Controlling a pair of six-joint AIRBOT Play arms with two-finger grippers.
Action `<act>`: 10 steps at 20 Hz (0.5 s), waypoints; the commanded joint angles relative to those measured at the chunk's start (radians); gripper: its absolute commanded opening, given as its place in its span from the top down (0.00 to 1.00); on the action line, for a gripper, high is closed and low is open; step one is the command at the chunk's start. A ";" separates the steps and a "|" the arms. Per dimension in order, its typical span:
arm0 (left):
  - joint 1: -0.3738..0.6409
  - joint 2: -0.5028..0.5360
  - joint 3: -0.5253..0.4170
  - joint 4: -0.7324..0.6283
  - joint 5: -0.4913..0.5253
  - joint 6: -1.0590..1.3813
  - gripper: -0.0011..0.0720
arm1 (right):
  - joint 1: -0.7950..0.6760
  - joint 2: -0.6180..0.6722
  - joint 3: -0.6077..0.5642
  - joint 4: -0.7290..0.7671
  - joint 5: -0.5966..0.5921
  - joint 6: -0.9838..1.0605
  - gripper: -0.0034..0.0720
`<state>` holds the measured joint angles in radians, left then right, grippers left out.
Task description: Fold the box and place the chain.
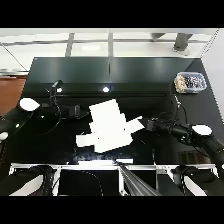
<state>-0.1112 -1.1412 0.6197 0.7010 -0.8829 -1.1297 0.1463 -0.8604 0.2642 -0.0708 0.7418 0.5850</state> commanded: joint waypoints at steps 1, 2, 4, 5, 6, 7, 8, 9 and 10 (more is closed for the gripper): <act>0.084 -0.205 0.017 -0.271 -0.282 0.237 0.01 | 0.028 0.002 -0.007 0.014 -0.024 -0.010 0.95; 0.086 -0.266 0.018 -0.359 -0.343 0.312 0.01 | 0.028 0.002 -0.007 0.014 -0.023 -0.010 0.95; 0.054 -0.357 0.035 -0.406 -0.365 0.362 0.01 | 0.028 0.002 -0.007 0.014 -0.023 -0.010 0.95; 0.032 -0.388 0.051 -0.402 -0.363 0.373 0.01 | 0.028 0.002 -0.007 0.014 -0.021 -0.010 0.95; 0.004 -0.413 0.069 -0.402 -0.362 0.391 0.01 | 0.028 0.002 -0.007 0.014 -0.019 -0.010 0.95; -0.024 -0.432 0.088 -0.397 -0.366 0.404 0.01 | 0.028 0.002 -0.007 0.014 -0.017 -0.010 0.95; -0.048 -0.446 0.106 -0.383 -0.384 0.430 0.01 | 0.028 0.002 -0.007 0.014 -0.015 -0.010 0.95; -0.066 -0.457 0.128 -0.351 -0.414 0.462 0.01 | 0.028 0.002 -0.007 0.014 -0.013 -0.010 0.95; -0.082 -0.465 0.151 -0.302 -0.456 0.504 0.01 | 0.028 0.002 -0.007 0.014 -0.013 -0.010 0.95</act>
<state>-0.1444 -1.5532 0.7200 0.3550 -1.2442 -0.7368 0.1734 -0.8589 0.2577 -0.0574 0.7242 0.5758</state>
